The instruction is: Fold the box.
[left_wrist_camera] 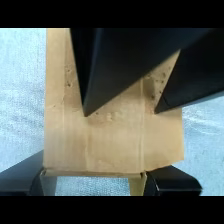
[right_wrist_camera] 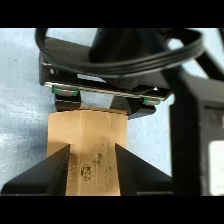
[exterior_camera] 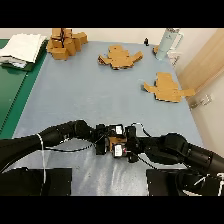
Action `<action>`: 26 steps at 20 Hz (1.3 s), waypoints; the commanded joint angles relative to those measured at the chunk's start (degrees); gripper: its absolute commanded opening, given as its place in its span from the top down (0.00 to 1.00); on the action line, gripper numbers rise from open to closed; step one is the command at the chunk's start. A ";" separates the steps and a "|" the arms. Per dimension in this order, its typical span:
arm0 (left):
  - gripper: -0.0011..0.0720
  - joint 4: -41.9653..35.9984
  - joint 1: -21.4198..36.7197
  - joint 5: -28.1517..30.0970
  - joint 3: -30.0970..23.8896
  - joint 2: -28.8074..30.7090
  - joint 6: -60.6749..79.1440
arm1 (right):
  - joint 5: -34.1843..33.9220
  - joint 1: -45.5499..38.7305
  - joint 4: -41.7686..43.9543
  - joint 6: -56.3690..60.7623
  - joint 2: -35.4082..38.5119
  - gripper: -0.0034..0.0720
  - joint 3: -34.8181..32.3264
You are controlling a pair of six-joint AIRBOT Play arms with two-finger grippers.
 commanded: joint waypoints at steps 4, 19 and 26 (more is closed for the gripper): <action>0.28 0.02 0.07 0.02 0.00 0.02 0.02 | -0.11 0.37 0.13 0.00 -0.96 0.35 -0.02; 0.28 0.02 0.07 0.02 0.00 0.04 0.02 | 2.38 0.37 -1.62 0.02 -3.98 0.46 0.00; 0.28 0.02 0.07 0.02 0.00 0.02 0.02 | 1.36 0.37 -1.60 0.02 -2.08 0.52 0.00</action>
